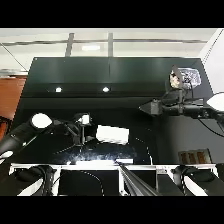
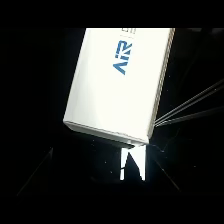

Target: Fold the box and place the chain.

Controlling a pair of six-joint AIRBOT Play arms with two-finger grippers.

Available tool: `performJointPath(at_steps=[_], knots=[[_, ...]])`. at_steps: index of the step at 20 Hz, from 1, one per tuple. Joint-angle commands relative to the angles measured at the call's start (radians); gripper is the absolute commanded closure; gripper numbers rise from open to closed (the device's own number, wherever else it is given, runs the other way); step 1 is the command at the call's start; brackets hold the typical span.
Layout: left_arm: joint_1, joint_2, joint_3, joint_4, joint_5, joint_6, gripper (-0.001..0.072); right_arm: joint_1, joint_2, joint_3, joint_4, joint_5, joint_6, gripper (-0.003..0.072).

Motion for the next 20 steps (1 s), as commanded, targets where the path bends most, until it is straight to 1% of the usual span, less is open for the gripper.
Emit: performJointPath(at_steps=[1,3,5,9,11,14,20], knots=[[0.010,0.136,0.009,0.048,-0.078,-0.135,-0.0008,-0.047,0.019,0.001,-0.035,0.020,0.003,0.0647],[-0.013,0.143,0.047,0.050,-0.097,-0.218,-0.0008,-0.047,0.019,0.001,-0.051,0.012,0.002,0.0647],[-0.058,0.108,0.105,0.060,-0.105,-0.251,-0.0008,-0.047,0.019,0.001,-0.072,-0.007,0.002,0.0647],[-0.120,-0.035,0.238,0.095,-0.125,-0.288,-0.0003,-0.047,0.019,0.001,-0.090,-0.013,0.002,0.0647],[-0.132,-0.113,0.282,0.109,-0.125,-0.285,-0.0003,-0.047,0.019,0.001,-0.100,-0.013,0.002,0.0647],[-0.151,-0.185,0.314,0.114,-0.111,-0.261,-0.0003,-0.047,0.019,0.001,-0.114,-0.014,0.002,0.0647],[-0.245,-0.218,0.314,0.115,-0.016,-0.257,-0.0003,-0.047,0.019,0.001,-0.121,-0.039,0.003,0.0647]])
